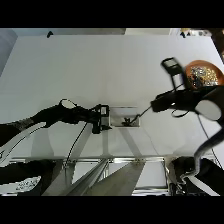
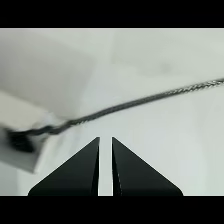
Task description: Fold the box and place the chain.
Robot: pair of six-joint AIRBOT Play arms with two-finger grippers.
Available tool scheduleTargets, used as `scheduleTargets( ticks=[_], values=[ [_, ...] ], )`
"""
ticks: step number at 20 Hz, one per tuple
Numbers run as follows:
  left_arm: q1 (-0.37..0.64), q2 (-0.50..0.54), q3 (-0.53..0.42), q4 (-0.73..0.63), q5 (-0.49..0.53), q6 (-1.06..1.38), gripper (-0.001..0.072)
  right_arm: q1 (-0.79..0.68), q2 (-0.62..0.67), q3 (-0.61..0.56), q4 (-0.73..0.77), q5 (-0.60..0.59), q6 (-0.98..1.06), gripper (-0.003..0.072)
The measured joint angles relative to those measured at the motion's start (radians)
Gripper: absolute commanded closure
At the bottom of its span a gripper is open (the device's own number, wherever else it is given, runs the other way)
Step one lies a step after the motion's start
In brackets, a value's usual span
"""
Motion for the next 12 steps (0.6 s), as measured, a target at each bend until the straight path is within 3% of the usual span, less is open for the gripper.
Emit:
scheduleTargets(
  ticks=[1, 2, 3, 4, 6, 12],
  values=[
    [0.000, 0.000, 0.000, 0.000, 0.000, 0.000, 0.0558, -0.055, -0.002, 0.002, -0.008, -0.003, -0.013, 0.0469],
    [0.000, 0.000, 0.000, 0.000, 0.000, 0.000, 0.0558, -0.101, -0.011, 0.003, -0.010, -0.014, -0.027, 0.0155],
    [0.000, 0.000, 0.000, 0.000, 0.000, 0.000, 0.0558, -0.147, -0.029, 0.004, -0.008, -0.024, -0.040, 0.0013],
    [0.000, 0.000, 0.000, 0.000, 0.000, 0.000, 0.0558, -0.183, -0.051, 0.005, 0.002, -0.040, -0.060, 0.0063],
    [0.000, 0.000, 0.000, 0.000, 0.000, 0.000, 0.0558, -0.234, -0.117, 0.005, 0.041, -0.070, -0.087, 0.0288],
    [0.000, 0.000, 0.000, 0.000, 0.000, 0.000, 0.0558, -0.283, -0.360, 0.006, 0.105, -0.165, -0.122, 0.0294]
  ],
)
